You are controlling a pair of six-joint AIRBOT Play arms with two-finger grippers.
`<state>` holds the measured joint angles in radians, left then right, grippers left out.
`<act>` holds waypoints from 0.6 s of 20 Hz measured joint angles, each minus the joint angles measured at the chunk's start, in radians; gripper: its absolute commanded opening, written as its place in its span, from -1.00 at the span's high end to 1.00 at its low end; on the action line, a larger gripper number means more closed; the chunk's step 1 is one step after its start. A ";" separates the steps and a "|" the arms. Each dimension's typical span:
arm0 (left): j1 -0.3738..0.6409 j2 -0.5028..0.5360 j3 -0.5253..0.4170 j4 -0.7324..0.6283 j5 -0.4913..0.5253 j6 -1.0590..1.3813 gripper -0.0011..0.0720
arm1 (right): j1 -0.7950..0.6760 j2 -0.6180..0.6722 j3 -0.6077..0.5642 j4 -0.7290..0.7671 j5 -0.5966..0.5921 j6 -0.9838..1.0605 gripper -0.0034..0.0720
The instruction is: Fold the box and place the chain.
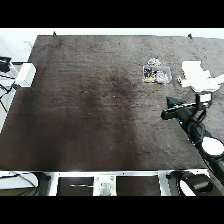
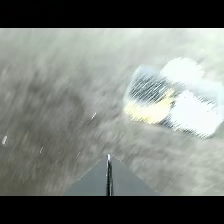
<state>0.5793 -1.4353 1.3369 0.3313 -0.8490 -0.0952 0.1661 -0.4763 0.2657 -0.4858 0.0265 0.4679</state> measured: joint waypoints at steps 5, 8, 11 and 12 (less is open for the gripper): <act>0.000 0.383 -0.339 -0.221 0.007 0.231 0.94 | -0.021 0.068 0.000 0.000 -0.027 0.028 0.87; -0.008 0.600 -0.572 -0.318 0.040 0.326 0.94 | -0.024 0.079 0.000 -0.001 -0.031 0.029 0.88; -0.082 0.766 -0.785 -0.400 0.119 0.394 0.94 | -0.026 0.083 -0.001 -0.004 -0.011 0.008 0.88; -0.116 0.809 -0.844 -0.418 0.136 0.405 0.94 | -0.026 0.084 -0.002 -0.005 0.005 -0.002 0.88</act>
<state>0.4633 -0.6262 0.4927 -0.0872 -0.7128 0.3099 0.1406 -0.3923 0.2642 -0.4908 0.0315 0.4664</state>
